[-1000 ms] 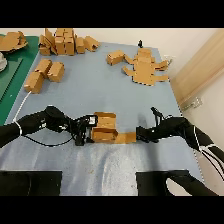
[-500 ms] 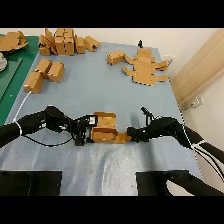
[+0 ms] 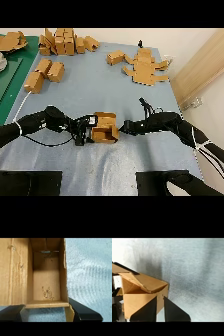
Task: Fold the box.
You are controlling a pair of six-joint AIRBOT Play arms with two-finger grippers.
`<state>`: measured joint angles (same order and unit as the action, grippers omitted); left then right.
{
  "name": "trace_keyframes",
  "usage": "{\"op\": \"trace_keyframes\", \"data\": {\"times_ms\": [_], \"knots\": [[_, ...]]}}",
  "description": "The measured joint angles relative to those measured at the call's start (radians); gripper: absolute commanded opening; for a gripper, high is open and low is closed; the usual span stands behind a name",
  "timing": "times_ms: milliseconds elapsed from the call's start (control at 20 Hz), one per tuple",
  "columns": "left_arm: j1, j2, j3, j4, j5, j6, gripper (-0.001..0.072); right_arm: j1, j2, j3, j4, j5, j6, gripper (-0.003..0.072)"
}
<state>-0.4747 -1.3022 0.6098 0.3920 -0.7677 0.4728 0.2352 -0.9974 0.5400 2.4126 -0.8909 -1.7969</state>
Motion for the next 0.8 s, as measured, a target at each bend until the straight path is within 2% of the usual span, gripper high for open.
{"op": "trace_keyframes", "data": {"times_ms": [100,550,600,800], "knots": [[0.0,0.0,0.0,0.0,0.0,0.0,0.038,0.002,0.008,0.005,0.003,-0.008,0.004,0.0245],[0.0,0.0,0.0,0.0,0.0,0.001,0.038,0.099,-0.033,0.011,0.01,0.022,0.035,0.0246],[0.0,0.0,0.0,0.0,0.0,0.002,0.0379,0.115,-0.038,0.014,0.006,0.029,0.04,0.0304],[0.0,0.0,0.0,0.001,-0.001,0.002,0.038,0.174,-0.047,0.046,-0.05,0.04,0.097,0.0317]]}}
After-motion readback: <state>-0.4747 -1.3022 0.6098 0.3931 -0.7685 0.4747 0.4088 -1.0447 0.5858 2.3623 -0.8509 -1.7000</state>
